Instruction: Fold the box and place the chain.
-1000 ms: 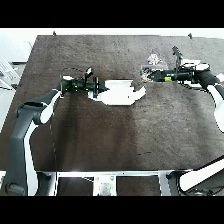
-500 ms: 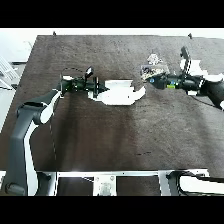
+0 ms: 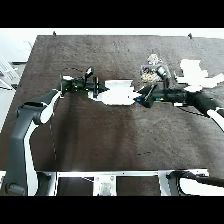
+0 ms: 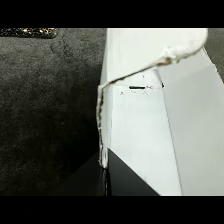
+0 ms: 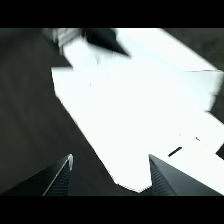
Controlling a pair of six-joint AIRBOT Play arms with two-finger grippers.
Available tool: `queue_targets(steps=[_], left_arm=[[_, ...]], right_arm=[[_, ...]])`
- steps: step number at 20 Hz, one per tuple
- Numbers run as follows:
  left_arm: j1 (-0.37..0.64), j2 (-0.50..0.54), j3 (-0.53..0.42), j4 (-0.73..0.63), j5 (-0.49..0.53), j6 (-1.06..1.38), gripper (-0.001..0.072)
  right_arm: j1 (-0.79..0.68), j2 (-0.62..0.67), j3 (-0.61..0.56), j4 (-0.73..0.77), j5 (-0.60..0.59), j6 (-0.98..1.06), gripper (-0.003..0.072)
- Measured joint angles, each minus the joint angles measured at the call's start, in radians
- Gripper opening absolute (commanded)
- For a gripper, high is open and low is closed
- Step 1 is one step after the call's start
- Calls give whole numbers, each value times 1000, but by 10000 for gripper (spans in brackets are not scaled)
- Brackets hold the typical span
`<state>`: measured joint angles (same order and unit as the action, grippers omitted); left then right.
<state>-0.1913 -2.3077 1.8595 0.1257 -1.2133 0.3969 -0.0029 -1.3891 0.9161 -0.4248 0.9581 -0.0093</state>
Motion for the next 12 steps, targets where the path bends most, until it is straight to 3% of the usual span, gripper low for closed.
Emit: queue_targets(steps=[5,12], left_arm=[[0,0,0,0,0,0,23],[0,0,0,0,1,0,22]], right_arm=[[123,-17,-5,-126,-167,-161,621],[162,-77,-6,-184,-253,-249,622]])
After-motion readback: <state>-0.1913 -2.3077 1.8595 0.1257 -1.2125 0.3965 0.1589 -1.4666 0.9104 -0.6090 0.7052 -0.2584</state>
